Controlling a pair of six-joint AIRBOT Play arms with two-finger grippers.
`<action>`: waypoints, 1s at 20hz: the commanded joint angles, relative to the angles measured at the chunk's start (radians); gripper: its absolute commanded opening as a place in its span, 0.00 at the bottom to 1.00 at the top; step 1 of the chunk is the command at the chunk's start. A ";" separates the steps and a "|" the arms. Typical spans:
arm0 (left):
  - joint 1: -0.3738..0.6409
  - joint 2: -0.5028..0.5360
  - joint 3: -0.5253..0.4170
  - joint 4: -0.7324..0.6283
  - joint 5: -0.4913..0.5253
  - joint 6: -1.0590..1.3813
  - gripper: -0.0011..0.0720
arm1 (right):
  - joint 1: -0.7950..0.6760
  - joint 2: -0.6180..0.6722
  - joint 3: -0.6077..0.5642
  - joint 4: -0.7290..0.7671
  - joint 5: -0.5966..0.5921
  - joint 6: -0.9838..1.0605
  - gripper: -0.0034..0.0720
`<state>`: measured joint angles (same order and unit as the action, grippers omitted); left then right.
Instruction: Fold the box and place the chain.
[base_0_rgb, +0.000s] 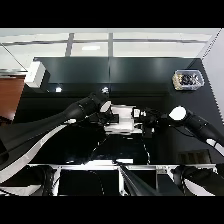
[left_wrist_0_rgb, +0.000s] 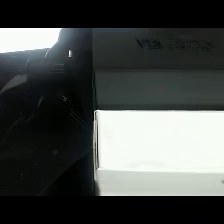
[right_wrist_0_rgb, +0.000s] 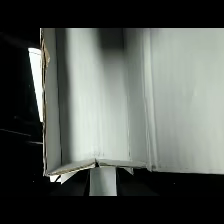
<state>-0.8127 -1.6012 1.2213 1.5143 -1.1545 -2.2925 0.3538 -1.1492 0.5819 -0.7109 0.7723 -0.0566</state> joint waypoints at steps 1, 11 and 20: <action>0.001 0.001 0.000 0.000 0.015 0.000 0.05 | 0.022 -0.030 -0.001 0.101 0.002 0.008 0.32; 0.001 0.001 0.000 -0.004 0.029 0.000 0.05 | 0.045 -0.077 0.000 0.159 -0.072 0.024 0.70; 0.004 0.000 0.000 -0.005 0.027 0.000 0.05 | -0.038 -0.001 0.010 0.148 0.061 0.325 0.06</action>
